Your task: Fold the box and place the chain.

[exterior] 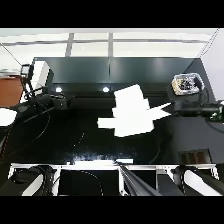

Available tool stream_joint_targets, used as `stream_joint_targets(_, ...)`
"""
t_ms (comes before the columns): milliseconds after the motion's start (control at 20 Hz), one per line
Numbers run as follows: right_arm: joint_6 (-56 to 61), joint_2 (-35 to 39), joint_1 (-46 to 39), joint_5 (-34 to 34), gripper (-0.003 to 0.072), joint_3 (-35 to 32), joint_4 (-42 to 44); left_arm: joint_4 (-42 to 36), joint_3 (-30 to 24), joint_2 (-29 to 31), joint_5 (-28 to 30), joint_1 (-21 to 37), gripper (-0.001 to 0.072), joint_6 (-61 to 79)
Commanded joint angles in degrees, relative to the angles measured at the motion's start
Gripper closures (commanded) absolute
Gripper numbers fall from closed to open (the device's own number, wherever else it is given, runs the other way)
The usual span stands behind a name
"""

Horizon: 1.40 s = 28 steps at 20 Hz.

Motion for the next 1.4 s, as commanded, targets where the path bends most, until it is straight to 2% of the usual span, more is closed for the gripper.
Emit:
stream_joint_targets(0, -8.9, 13.1, 11.5, -16.2, 0.0677, -12.3, 10.4, -2.4, -0.3, -3.6, -5.9, -2.0, -0.0001, -1.5)
stream_joint_targets(150, -10.5, 16.0, 17.1, -20.3, 0.0677, -16.1, 10.2, -5.2, -0.1, -11.3, -11.1, -3.9, -0.0001, -12.4)
stream_joint_targets(350, -10.5, 16.0, 19.6, -20.6, 0.0677, -16.6, 9.7, -19.2, 2.3, -24.0, -18.7, -3.1, -0.0001, -0.8)
stream_joint_targets(650, -10.5, 16.0, 19.8, -20.2, 0.0677, -16.6, 9.7, -19.2, 14.2, -41.6, -25.9, -6.0, 0.0003, 4.5)
stream_joint_targets(800, -10.5, 16.0, 19.8, -19.9, 0.0676, -16.6, 9.7, -21.7, 19.6, -48.8, -38.0, -5.8, 0.0021, 13.6)
stream_joint_targets(850, -10.5, 16.0, 19.8, -19.4, 0.0676, -16.6, 9.7, -21.4, 21.3, -50.6, -42.2, -5.8, 0.0041, 17.1)
stream_joint_targets(900, -10.5, 16.0, 19.8, -19.0, 0.0676, -16.6, 9.7, -20.5, 22.7, -51.9, -44.9, -5.8, 0.0109, 19.3)
stream_joint_targets(1050, -10.4, 16.0, 19.8, -19.0, 0.0676, -16.6, 9.7, -16.3, 25.4, -52.9, -45.2, -5.9, 0.0149, 21.6)
stream_joint_targets(1150, -10.4, 16.0, 19.8, -19.2, 0.0676, -16.6, 9.7, -16.5, 25.5, -53.0, -45.3, -6.4, 0.0156, 25.0)
stream_joint_targets(1300, -10.4, 16.0, 19.8, -19.4, 0.0676, -16.6, 9.7, -16.7, 25.5, -53.3, -44.8, -7.3, 0.0398, 28.9)
stream_joint_targets(1350, -10.4, 16.0, 19.8, -19.4, 0.0676, -16.6, 9.7, -17.2, 25.5, -53.4, -44.8, -7.4, 0.0525, 29.0)
